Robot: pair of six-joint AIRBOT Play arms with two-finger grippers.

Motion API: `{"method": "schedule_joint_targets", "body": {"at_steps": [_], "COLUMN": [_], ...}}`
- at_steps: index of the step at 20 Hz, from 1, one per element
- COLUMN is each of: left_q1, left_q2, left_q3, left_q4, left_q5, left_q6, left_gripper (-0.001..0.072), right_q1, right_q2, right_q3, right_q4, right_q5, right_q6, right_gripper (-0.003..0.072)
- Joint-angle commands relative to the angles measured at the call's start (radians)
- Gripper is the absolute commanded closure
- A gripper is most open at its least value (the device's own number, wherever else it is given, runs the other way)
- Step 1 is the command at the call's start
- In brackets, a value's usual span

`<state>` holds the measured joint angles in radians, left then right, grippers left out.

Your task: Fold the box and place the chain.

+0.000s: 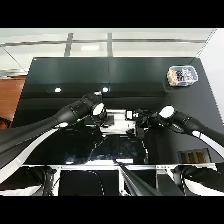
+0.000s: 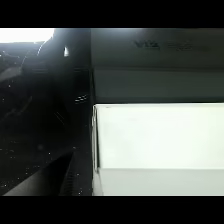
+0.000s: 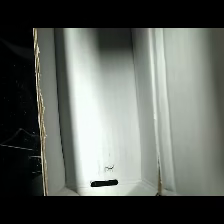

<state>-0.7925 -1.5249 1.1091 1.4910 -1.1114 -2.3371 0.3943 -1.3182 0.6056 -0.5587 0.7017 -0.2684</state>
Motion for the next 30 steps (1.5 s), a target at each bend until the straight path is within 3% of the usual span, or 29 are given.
{"method": "schedule_joint_targets", "body": {"at_steps": [1,3,5,8,10,11,18,22,23,26,27,28,29,30], "left_q1": [-0.001,-0.001,-0.001,-0.001,-0.001,0.000,0.002,0.003,0.003,0.003,0.003,0.003,0.003,0.003], "left_q2": [-0.008,-0.018,-0.032,-0.053,-0.053,-0.053,-0.053,-0.053,-0.053,-0.053,-0.053,-0.053,-0.053,-0.053], "left_q3": [0.005,0.025,0.050,0.080,0.083,0.083,0.082,0.078,0.078,0.078,0.078,0.078,0.078,0.078], "left_q4": [0.000,0.000,0.000,-0.010,-0.010,-0.007,0.016,0.016,0.017,0.017,0.018,0.019,0.016,0.015], "left_q5": [-0.003,-0.009,-0.024,-0.050,-0.050,-0.056,-0.060,-0.056,-0.055,-0.052,-0.052,-0.052,-0.050,-0.051], "left_q6": [-0.018,-0.019,-0.019,0.016,0.017,0.017,0.010,0.010,0.010,0.011,0.011,0.011,0.010,0.010], "left_gripper": [0.0383,0.0641,0.0685,0.0650,0.0351,0.0349,0.0355,0.0535,0.0681,0.0683,0.0683,0.0683,0.0683,0.0683], "right_q1": [0.001,0.001,0.001,0.001,0.001,0.001,0.001,0.001,0.001,0.001,0.001,0.000,0.000,-0.002], "right_q2": [-0.001,-0.001,-0.001,-0.001,-0.001,-0.001,-0.001,-0.001,-0.001,-0.001,0.000,0.003,0.010,0.023], "right_q3": [0.001,0.001,0.001,0.001,0.001,0.001,0.001,0.001,0.001,0.001,0.001,0.001,0.002,0.003], "right_q4": [0.000,0.000,0.000,0.000,0.000,0.000,0.000,0.000,0.000,0.002,0.005,0.004,-0.003,-0.036], "right_q5": [0.000,0.000,0.000,0.000,0.000,0.000,0.000,0.001,0.001,0.000,0.000,-0.009,-0.009,-0.003], "right_q6": [0.000,0.000,0.000,0.000,0.000,0.000,0.000,0.000,0.000,0.001,0.003,0.036,0.077,0.104], "right_gripper": [0.0556,0.0556,0.0556,0.0556,0.0556,0.0556,0.0556,0.0556,0.0556,0.0551,0.0357,0.0098,-0.0001,0.0000]}}
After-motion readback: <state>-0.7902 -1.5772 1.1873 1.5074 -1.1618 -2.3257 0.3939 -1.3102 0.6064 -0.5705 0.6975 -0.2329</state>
